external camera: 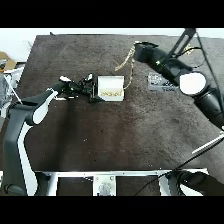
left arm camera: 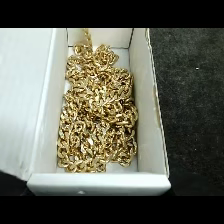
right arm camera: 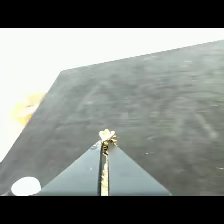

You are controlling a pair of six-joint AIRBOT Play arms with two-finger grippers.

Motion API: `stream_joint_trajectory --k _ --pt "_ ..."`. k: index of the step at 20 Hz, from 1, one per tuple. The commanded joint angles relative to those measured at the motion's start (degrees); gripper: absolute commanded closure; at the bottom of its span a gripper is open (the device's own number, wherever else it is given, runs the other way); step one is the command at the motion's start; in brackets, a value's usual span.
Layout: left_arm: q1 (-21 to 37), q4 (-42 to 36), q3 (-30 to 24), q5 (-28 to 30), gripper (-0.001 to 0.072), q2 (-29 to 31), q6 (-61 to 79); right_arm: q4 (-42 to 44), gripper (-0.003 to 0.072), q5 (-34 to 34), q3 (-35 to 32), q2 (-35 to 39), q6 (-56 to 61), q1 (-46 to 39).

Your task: Fold the box and place the chain.

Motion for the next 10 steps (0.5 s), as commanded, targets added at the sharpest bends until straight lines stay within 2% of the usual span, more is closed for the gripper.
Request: stream_joint_trajectory --k 1,6,10 --pt "0.0 0.0 0.0 0.0 0.0435 0.0 0.0 -0.6 0.0684 -2.3 0.0 -4.3 -0.5 5.4" --pt "0.0 0.0 0.0 0.0 0.0435 0.0 0.0 -0.5 0.0684 -2.3 0.0 -16.5 -0.5 7.0" --pt "0.0 0.0 0.0 0.0 0.0435 0.0 0.0 -1.4 0.0684 -0.7 -0.1 -21.4 -0.6 7.0"
